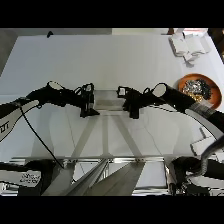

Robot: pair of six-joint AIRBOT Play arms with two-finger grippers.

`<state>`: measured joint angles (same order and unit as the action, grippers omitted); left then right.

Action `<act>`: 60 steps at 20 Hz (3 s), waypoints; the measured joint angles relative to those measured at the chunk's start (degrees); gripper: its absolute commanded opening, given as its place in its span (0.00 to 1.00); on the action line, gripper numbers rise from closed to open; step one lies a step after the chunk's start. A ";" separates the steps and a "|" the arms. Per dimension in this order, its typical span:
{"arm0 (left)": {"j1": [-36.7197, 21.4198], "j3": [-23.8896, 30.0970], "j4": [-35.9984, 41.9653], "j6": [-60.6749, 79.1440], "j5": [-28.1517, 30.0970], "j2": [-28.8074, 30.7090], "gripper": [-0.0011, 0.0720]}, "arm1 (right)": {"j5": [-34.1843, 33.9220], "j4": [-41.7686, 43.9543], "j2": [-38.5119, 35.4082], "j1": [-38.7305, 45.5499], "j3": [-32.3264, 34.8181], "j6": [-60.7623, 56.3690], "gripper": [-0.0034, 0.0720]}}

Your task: Fold the box and place the chain.

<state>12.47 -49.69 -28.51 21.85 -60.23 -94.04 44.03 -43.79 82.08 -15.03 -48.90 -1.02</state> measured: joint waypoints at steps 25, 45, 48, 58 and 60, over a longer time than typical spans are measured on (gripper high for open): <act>0.00 0.00 0.02 -0.11 0.00 0.00 0.58 | 1.90 4.39 -8.00 0.07 0.00 -2.05 0.05; 0.02 0.00 0.00 0.00 0.00 0.00 0.58 | 15.21 -8.37 -9.40 22.75 8.48 -58.64 0.05; 0.02 0.00 0.00 0.00 0.00 0.00 0.58 | 13.75 -1.31 -5.57 22.56 9.07 -55.49 0.05; 0.02 0.00 0.00 0.00 0.00 0.00 0.58 | 12.17 12.20 -2.60 19.02 9.42 -47.39 0.05; 0.02 0.00 0.00 0.00 0.00 0.00 0.58 | 10.54 12.79 -2.54 17.05 9.42 -46.97 0.05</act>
<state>12.49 -49.69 -28.51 21.85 -60.23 -94.04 54.57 -31.00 79.55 2.02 -39.48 -47.99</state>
